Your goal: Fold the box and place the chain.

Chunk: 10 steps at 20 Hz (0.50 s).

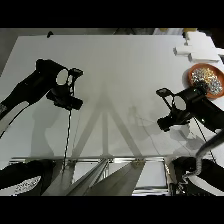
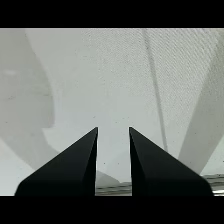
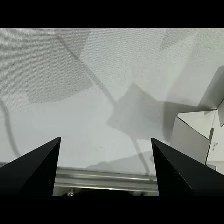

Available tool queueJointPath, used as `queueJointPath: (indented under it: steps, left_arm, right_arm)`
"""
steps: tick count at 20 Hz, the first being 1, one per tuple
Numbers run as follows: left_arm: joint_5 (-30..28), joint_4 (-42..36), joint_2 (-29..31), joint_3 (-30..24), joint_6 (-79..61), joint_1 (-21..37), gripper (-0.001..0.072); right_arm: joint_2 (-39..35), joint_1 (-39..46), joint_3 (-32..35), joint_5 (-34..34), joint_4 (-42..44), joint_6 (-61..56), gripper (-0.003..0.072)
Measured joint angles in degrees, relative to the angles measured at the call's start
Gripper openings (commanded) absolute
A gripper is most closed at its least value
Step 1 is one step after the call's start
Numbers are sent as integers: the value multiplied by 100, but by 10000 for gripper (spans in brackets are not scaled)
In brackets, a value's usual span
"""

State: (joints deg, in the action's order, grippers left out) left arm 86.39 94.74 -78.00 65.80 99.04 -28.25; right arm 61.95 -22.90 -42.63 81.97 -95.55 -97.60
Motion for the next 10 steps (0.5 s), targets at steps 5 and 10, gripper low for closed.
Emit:
queueJointPath:
  steps: [5,10]
  left_arm:
    - [0,0,0,0,0,0,221]
    - [0,0,0,0,0,0,221]
  right_arm:
    - [0,0,2,0,0,0,625]
    - [0,0,2,-92,-24,149,625]
